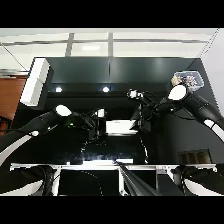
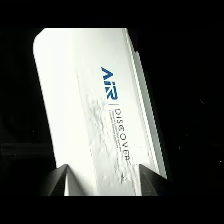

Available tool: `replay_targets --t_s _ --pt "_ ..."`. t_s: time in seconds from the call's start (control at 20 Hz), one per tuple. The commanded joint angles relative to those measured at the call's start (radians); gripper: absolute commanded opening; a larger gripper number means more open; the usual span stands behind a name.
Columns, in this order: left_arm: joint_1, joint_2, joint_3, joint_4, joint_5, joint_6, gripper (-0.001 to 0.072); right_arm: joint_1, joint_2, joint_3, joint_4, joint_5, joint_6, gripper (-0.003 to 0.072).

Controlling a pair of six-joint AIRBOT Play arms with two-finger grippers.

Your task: Fold the box and place the chain.

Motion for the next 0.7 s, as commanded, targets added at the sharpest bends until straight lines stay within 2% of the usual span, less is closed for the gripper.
replay_targets --t_s 0.0,0.2,0.3,0.35,0.65 --pt "0.0 0.0 0.0 0.0 0.0 0.0 0.0287 0.001 0.0 0.0 -0.002 -0.003 0.0 0.0483" --pt "0.0 0.0 0.0 0.0 0.0 0.0 0.0287 0.001 0.0 0.0 -0.002 -0.006 0.0 0.0481" --pt "0.0 0.0 0.0 0.0 0.0 0.0 0.0287 0.001 0.0 0.0 -0.002 -0.007 0.0 0.0282" --pt "0.0 0.0 0.0 0.0 0.0 0.0 0.0287 0.001 0.0 0.0 -0.002 -0.007 0.0 0.0242" --pt "0.0 0.0 0.0 0.0 0.0 0.0 0.0287 0.001 0.0 0.0 -0.003 -0.006 0.0 0.0242"
